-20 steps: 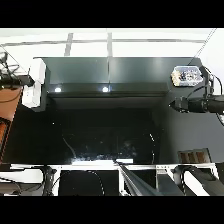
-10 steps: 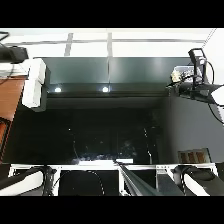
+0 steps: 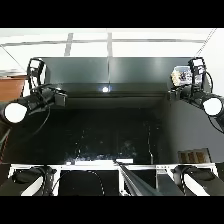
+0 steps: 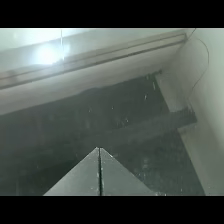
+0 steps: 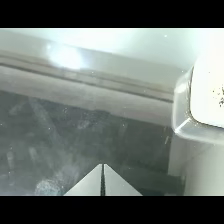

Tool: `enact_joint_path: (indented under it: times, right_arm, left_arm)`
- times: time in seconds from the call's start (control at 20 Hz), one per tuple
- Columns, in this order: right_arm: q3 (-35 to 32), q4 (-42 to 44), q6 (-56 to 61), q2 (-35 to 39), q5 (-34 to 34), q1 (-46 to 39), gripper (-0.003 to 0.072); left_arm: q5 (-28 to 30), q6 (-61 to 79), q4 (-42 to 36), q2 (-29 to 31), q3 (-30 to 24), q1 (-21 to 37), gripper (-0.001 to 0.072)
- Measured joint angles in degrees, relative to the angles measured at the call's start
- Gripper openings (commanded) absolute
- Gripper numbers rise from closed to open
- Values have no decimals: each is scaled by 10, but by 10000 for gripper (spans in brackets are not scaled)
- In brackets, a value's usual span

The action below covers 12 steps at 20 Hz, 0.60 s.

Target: Fold the box and place the chain.

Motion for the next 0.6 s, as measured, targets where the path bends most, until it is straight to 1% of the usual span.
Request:
enact_joint_path:
  times: [0.2, 0.6]
  right_arm:
    - [-7, -10, 0, 0, -14, 0, 15]
    - [-9, -14, 2, 0, -22, 0, 15]
  left_arm:
    - [23, -6, -2, 15, -29, -8, 28]
    - [32, -9, -3, 21, -40, -11, 28]
